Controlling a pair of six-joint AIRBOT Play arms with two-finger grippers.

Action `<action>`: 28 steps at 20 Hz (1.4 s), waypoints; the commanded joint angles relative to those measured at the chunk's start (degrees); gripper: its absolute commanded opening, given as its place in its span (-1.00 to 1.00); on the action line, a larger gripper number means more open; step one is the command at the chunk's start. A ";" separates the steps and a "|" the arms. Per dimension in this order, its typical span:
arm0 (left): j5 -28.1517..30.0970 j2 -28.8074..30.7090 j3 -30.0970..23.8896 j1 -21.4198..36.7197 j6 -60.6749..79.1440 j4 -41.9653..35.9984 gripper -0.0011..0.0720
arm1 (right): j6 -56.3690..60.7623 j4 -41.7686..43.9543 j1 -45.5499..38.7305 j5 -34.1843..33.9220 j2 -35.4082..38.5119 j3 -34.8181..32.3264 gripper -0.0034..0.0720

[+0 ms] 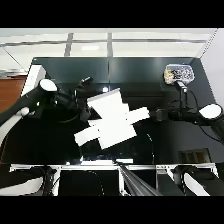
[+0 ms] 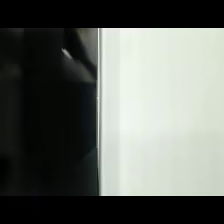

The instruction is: Fold the box and place the chain.

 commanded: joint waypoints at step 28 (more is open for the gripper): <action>19.89 -8.11 0.28 -8.02 28.30 5.68 -0.89 | -55.19 -5.40 31.52 -1.11 -11.13 1.18 0.95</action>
